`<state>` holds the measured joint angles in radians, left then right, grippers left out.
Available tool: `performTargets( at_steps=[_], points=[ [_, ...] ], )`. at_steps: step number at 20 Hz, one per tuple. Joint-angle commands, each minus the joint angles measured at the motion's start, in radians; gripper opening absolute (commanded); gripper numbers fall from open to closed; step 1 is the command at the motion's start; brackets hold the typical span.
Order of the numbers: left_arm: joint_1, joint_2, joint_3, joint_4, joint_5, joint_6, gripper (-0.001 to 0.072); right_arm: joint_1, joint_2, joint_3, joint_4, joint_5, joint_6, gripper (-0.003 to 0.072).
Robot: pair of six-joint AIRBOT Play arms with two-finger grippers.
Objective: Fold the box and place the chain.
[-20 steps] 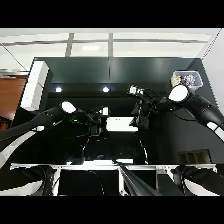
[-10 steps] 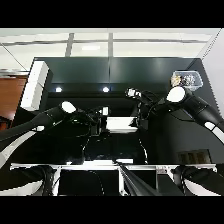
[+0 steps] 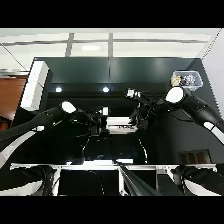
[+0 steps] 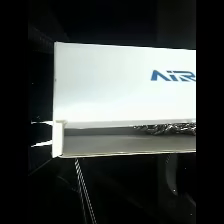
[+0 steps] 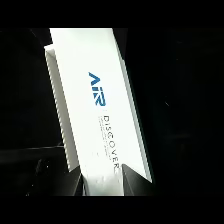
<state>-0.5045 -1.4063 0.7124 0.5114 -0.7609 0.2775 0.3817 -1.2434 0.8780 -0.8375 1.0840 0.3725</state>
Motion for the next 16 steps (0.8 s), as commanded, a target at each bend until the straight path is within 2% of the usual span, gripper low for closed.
performTargets(
  at_steps=[1,2,3,6,7,16],
  points=[
    [0.0,-0.001,0.0,0.0,-0.001,-0.001,0.0409,0.001,-0.001,-0.001,-0.037,0.032,0.01,0.0242],
    [0.0,-0.001,0.0,0.0,-0.001,-0.001,0.0409,0.001,-0.001,-0.001,-0.039,0.032,0.013,0.0241],
    [0.0,-0.001,0.0,0.0,-0.001,-0.001,0.0409,0.001,-0.001,-0.001,-0.038,0.032,0.013,0.0273],
    [0.0,-0.001,0.0,0.0,-0.001,-0.001,0.0409,0.001,-0.001,-0.001,-0.038,0.034,0.017,0.0282],
    [0.0,-0.001,0.0,0.0,-0.001,-0.001,0.0409,0.001,-0.001,-0.001,-0.037,0.034,0.017,0.0373],
    [0.0,-0.001,0.0,0.0,-0.001,-0.001,0.0408,0.009,-0.001,-0.003,-0.035,0.032,0.02,0.0379]
  ],
)
